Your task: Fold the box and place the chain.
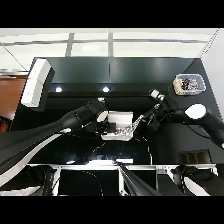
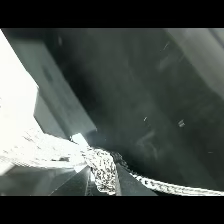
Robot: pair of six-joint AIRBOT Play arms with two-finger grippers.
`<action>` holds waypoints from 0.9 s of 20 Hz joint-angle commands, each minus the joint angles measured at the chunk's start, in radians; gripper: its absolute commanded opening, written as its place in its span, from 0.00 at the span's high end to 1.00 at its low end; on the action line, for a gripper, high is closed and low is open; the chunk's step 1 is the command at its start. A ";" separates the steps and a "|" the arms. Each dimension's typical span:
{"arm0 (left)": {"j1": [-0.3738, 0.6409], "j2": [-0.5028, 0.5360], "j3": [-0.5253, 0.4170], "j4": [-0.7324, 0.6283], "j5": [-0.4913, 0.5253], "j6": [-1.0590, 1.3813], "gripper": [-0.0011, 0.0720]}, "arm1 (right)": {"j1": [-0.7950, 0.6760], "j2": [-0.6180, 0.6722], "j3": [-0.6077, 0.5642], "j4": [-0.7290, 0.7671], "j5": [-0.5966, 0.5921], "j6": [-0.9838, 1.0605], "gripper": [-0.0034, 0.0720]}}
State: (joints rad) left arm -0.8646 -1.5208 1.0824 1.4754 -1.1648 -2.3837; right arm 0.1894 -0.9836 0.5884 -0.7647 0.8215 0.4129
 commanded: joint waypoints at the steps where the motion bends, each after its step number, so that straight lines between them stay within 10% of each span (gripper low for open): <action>1: 0.000 0.000 0.000 0.000 0.000 0.000 0.94 | -0.025 0.146 0.068 -0.006 0.102 0.178 0.93; 18: 0.000 0.000 0.000 0.000 0.000 0.000 0.94 | -0.030 0.207 0.307 0.397 0.339 0.335 0.94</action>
State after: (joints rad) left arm -0.8646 -1.5208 1.0824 1.4750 -1.1648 -2.3837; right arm 0.1596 -0.7776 0.8902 -0.4309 1.1336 0.7452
